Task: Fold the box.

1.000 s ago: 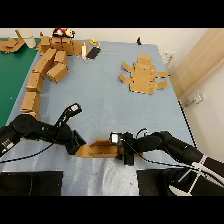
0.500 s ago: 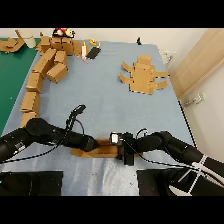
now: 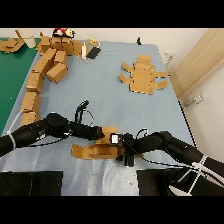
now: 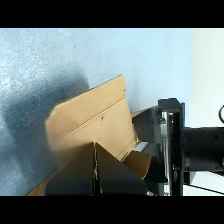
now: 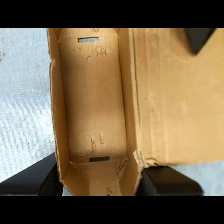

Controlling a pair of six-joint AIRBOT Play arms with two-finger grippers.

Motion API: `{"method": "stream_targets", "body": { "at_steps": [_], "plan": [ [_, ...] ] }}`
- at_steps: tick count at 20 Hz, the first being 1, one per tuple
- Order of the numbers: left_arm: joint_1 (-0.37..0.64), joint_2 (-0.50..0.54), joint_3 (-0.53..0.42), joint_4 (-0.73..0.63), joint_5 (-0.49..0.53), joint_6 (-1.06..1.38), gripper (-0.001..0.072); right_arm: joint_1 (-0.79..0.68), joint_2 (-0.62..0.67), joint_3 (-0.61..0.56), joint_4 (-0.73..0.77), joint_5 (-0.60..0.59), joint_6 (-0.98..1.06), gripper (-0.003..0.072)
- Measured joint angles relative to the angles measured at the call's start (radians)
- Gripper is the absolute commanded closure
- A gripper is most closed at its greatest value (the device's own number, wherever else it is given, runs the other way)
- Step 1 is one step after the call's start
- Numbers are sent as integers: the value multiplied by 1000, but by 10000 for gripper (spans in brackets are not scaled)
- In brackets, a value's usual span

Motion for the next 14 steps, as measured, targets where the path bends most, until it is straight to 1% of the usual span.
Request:
{"method": "stream_targets", "body": {
  "at_steps": [2, 5, 9, 14],
  "plan": [
    [0, -39, 16, 23, -22, -6, 700, 0, 0, 0, 0, -4, 0, 235],
    [0, -70, 27, 82, -39, -43, 700, 0, 0, 0, 0, -6, 0, 235],
    [0, -84, 31, 149, -61, -91, 700, 0, 0, 0, 1, -8, 0, 235],
    [0, -86, 40, 177, -75, -100, 699, 0, 0, 0, 0, -8, -1, 235]
  ]
}}
